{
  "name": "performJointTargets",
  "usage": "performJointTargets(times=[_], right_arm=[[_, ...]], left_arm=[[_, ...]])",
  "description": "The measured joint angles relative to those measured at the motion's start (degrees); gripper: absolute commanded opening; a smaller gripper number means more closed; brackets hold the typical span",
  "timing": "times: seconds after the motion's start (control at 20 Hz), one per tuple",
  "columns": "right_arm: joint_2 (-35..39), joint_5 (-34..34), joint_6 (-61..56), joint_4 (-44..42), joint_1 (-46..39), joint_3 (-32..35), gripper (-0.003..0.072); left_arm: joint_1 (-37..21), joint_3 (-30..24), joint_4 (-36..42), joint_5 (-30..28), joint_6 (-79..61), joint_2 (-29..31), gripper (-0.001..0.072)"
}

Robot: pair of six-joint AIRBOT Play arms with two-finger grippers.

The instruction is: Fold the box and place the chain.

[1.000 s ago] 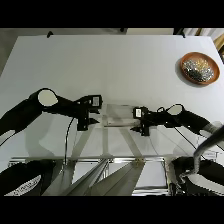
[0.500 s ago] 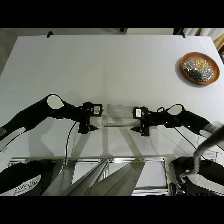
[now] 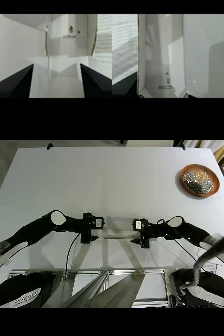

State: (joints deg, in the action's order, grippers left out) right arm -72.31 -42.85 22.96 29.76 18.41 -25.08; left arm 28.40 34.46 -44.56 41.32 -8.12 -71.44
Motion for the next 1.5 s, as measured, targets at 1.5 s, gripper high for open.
performJointTargets(times=[1.5], right_arm=[[0.0,0.0,0.02,0.0,0.0,0.0,0.0419]], left_arm=[[3.69,-0.48,-1.92,1.16,-3.74,3.17,0.0636]])
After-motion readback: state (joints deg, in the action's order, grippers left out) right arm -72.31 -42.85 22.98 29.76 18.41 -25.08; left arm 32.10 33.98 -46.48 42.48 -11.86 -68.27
